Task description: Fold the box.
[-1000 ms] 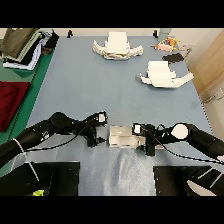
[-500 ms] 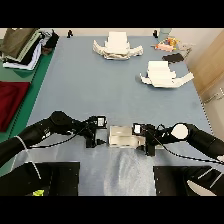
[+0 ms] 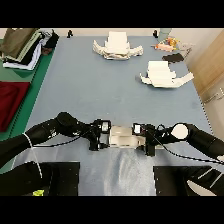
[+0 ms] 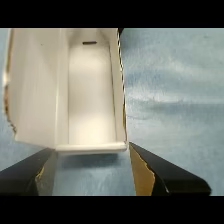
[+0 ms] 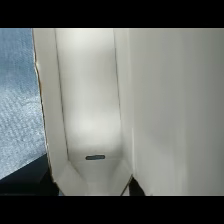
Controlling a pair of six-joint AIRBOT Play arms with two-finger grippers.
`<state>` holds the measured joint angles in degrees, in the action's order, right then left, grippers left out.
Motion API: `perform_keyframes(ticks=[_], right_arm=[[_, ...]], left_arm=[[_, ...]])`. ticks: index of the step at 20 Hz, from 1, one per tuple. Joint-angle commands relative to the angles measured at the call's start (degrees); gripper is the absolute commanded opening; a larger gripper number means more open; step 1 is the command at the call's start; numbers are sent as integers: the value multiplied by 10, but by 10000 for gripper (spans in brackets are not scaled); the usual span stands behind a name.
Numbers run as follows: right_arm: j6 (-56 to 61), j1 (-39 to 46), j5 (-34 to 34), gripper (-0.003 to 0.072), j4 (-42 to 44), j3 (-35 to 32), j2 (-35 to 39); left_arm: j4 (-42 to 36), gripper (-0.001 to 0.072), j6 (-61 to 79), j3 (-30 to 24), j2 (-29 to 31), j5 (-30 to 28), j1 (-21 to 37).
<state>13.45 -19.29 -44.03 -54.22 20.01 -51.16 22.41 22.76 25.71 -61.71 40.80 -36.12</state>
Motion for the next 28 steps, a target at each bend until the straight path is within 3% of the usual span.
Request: perform_keyframes(ticks=[1,6,26,27,28], right_arm=[[0,0,0,442,0,0,0],[0,0,0,442,0,0,0],[0,0,0,442,0,0,0],[0,0,0,442,0,0,0],[0,0,0,442,0,0,0]], left_arm=[[-4,658,3,1,-12,1,-9],[3,658,-59,-2,-21,-4,-17],[-8,655,-59,-1,-41,-52,-59],[-12,645,-60,-1,-41,-61,-66],[-12,558,-65,-1,-41,-73,-73]])
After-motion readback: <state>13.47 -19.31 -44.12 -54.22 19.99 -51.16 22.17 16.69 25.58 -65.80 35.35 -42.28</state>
